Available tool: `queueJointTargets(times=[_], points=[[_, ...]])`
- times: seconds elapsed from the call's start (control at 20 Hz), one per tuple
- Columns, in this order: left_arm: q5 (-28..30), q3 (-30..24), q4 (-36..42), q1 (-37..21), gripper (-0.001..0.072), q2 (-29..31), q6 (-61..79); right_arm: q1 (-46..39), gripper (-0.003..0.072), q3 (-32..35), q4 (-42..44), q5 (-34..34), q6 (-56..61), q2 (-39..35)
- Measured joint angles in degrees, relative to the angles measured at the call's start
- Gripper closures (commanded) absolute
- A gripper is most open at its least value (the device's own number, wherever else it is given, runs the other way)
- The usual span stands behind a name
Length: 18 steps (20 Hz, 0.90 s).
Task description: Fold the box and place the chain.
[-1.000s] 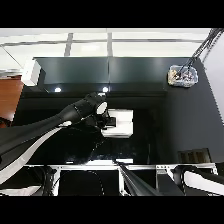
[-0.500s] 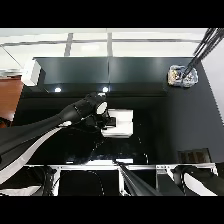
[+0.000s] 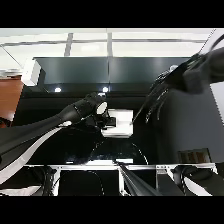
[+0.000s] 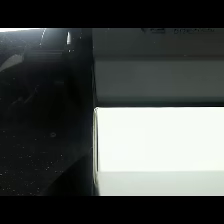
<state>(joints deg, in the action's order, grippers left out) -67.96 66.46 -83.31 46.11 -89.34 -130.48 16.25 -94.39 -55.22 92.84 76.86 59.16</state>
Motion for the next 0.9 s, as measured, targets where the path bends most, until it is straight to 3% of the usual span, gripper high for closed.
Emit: queueJointTargets(times=[0.35,0.9], points=[[-0.02,0.00,0.00,0.00,0.0682,0.00,0.00,1.84,0.0674,8.70,10.97,-6.62,-2.82,0.00],[-0.02,0.00,0.00,0.00,0.0682,0.00,0.00,1.84,0.0674,10.67,16.44,-9.18,-3.39,0.09]])
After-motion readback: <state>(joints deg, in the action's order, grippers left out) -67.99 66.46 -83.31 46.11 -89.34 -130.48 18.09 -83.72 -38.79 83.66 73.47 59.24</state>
